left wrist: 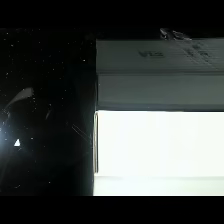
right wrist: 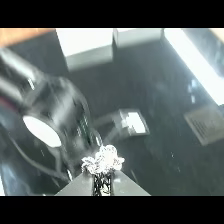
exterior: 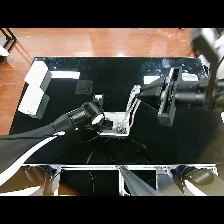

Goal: Fold the box and place the chain.

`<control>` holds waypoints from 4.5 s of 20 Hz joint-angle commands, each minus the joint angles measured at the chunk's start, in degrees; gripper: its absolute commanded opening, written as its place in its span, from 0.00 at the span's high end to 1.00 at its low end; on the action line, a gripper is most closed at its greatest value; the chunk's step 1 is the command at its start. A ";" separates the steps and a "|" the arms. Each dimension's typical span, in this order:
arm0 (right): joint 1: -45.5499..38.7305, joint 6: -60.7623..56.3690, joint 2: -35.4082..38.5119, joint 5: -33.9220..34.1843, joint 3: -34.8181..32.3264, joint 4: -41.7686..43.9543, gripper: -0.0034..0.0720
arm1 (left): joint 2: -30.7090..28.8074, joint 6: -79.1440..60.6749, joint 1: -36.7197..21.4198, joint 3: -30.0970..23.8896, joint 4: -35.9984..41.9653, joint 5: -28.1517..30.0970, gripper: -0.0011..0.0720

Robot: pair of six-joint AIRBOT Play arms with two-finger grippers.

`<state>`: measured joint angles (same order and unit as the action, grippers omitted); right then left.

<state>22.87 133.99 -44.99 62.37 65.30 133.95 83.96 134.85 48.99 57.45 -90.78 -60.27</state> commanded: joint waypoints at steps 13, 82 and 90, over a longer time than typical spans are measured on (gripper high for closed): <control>2.49 -5.64 -12.76 1.16 -7.19 0.76 0.93 | 0.02 -0.02 0.00 -0.04 -0.02 -0.02 0.95; 4.66 3.93 -4.63 -12.39 -24.68 -6.88 0.93 | 0.02 -0.02 0.00 -0.04 -0.04 -0.17 0.95; 10.82 -1.05 -10.64 -19.43 -24.59 -0.22 0.89 | 0.02 -0.02 0.00 -0.04 -0.04 -0.17 0.95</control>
<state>32.18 135.74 -53.91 44.29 40.56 131.98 83.96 134.85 48.99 57.43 -90.80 -60.49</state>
